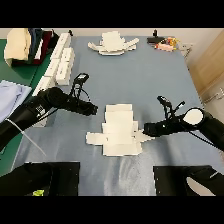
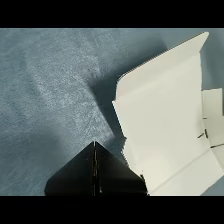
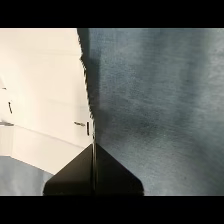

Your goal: Fold the box.

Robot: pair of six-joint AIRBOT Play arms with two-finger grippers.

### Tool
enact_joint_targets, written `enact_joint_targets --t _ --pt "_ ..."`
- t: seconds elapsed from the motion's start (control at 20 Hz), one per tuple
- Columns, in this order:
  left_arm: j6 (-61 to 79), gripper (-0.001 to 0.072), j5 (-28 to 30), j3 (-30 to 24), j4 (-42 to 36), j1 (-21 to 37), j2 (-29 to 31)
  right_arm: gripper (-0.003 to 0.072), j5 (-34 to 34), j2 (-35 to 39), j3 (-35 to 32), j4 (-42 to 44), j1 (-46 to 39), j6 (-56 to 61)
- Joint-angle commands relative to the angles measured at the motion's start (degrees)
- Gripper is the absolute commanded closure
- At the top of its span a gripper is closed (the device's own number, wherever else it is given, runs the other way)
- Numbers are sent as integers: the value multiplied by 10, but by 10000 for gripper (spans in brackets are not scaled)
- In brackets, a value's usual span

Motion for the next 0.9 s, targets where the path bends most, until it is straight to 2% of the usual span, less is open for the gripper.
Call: enact_joint_targets --t 0.0,0.2,0.3,0.4,0.5,0.75,0.85 --pt "0 696 -1 0 0 0 0 680 -3 2 -1 -3 1 0" --pt "0 689 10 0 0 7 0 680 -20 44 -28 -17 2 -4" --pt "-1 238 9 0 0 23 0 680 -36 85 -53 -17 2 -3" --pt "-4 227 2 1 -5 41 0 680 -38 117 -71 -16 2 0" --pt "30 227 -14 1 -41 55 -9 680 -38 125 -82 -19 2 -1" --pt "233 225 -80 4 -271 92 -81 680 -40 119 -87 -19 2 -36" --pt "264 225 -99 8 -306 103 -116 680 -39 119 -87 -17 2 -45"
